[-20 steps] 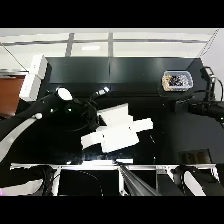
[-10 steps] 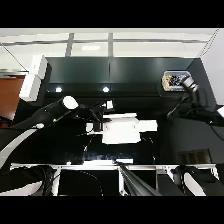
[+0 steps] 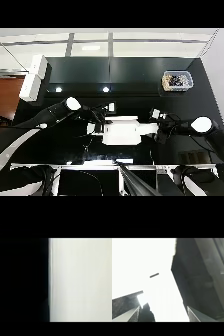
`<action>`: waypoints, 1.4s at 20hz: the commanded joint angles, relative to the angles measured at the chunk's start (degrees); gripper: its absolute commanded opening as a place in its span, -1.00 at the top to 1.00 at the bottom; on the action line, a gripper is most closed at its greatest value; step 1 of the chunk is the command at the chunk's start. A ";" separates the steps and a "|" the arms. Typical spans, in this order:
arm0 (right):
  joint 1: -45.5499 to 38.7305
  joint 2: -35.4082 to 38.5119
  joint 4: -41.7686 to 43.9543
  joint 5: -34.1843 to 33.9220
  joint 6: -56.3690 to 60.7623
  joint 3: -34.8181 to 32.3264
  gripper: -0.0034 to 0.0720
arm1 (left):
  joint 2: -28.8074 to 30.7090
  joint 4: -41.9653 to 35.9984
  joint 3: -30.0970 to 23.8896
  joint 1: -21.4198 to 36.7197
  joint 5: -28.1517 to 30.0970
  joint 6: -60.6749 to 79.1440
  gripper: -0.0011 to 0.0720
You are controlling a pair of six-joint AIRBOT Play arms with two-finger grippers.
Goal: Fold the box and place the chain.
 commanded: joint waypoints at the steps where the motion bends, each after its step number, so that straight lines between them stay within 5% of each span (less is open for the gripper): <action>1: 2.23 -0.11 -1.25 -1.18 -0.94 -1.49 -0.91 | -0.13 6.01 -0.02 -2.12 1.86 -6.64 0.90; 7: 6.32 -1.99 -1.22 1.18 -0.98 -1.55 -0.91 | -0.13 7.19 -0.02 -2.49 2.91 -8.17 0.90; 14: 14.75 -5.81 3.32 -4.72 -2.95 -1.55 -0.91 | -0.13 7.19 -0.02 -2.49 2.89 -8.15 0.90; 28: 13.57 -5.77 5.20 -7.48 -2.95 3.67 -0.91 | -0.13 7.21 -0.02 -2.49 2.86 -8.13 0.90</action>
